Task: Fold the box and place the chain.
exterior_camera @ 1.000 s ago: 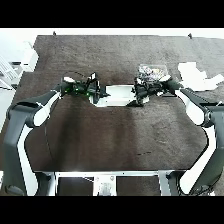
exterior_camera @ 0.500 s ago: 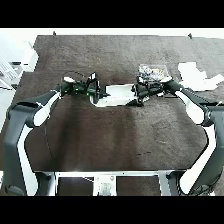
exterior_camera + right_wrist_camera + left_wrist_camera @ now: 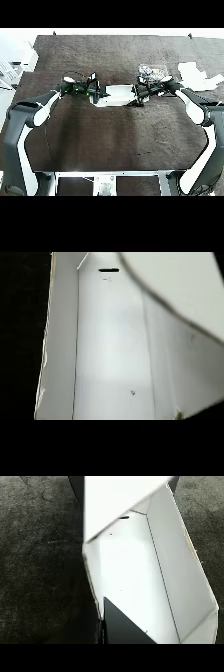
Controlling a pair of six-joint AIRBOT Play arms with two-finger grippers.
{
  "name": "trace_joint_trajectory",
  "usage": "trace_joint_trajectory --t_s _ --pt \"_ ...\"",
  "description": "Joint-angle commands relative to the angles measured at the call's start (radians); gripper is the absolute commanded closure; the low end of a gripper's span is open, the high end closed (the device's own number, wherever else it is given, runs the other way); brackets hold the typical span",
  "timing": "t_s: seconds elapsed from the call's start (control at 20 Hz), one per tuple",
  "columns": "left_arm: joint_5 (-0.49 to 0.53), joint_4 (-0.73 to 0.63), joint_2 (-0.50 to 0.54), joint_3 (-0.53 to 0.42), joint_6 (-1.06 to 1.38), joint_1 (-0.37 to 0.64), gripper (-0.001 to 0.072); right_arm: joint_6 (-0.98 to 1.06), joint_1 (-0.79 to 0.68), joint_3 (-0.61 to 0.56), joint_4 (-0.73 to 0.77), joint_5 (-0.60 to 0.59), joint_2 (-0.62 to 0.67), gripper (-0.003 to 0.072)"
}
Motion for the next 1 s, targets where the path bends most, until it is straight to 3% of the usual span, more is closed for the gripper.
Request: trace_joint_trajectory --t_s 0.0,0.35,0.95 --pt "0.002 0.0 0.0 0.0 0.0 0.001 0.0688 0.008 0.0 0.006 -0.04 0.038 -0.002 0.0012" --pt "0.002 0.0 0.0 0.0 0.0 0.001 0.0688 -0.001 -0.003 0.005 0.032 0.024 -0.013 0.0012" --pt "0.002 0.0 0.0 0.0 0.0 0.001 0.0688 -0.04 -0.006 0.008 0.031 -0.011 -0.013 0.0012"
